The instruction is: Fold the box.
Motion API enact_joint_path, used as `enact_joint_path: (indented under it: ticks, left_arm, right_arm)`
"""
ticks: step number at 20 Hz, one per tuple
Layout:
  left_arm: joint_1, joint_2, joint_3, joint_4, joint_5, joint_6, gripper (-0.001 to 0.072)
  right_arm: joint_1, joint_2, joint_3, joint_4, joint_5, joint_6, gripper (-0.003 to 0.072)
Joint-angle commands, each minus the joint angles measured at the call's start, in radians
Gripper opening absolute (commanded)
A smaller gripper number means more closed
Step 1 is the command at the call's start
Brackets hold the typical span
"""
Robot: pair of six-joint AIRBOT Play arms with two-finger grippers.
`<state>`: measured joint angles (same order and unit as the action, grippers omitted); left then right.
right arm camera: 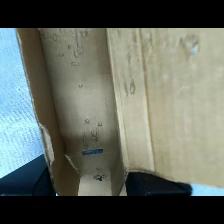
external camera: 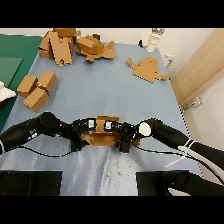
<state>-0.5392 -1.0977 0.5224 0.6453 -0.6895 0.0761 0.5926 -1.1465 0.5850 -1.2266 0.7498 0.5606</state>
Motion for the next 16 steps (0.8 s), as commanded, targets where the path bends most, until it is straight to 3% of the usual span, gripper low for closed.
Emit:
enact_joint_path:
  ticks: [1,7,8,11,12,13,16]
  left_arm:
    - [-0.026,0.000,0.000,-0.021,0.019,0.017,0.0443]
    - [-0.029,0.000,0.000,-0.026,0.050,0.017,0.0432]
    - [-0.032,0.000,0.000,-0.040,0.051,0.018,0.0310]
    - [-0.060,0.000,0.000,-0.048,0.051,0.040,0.0284]
    - [-0.069,0.000,0.000,-0.049,0.052,0.040,0.0238]
    - [-0.077,-0.002,0.000,-0.050,0.055,0.045,0.0105]
    - [-0.080,-0.028,0.000,-0.071,0.090,0.054,0.0106]
  right_arm:
    - [0.000,0.000,-0.001,0.000,0.001,0.000,0.0442]
    - [0.000,0.000,-0.001,0.000,0.001,0.000,0.0442]
    - [0.000,0.000,-0.001,0.000,0.001,0.000,0.0442]
    - [0.000,0.000,-0.001,0.000,0.001,0.000,0.0442]
    - [0.000,0.000,-0.001,0.000,0.001,0.000,0.0442]
    - [0.000,0.000,-0.001,0.000,0.001,0.000,0.0442]
    - [0.000,0.000,-0.001,0.000,0.002,0.000,0.0442]
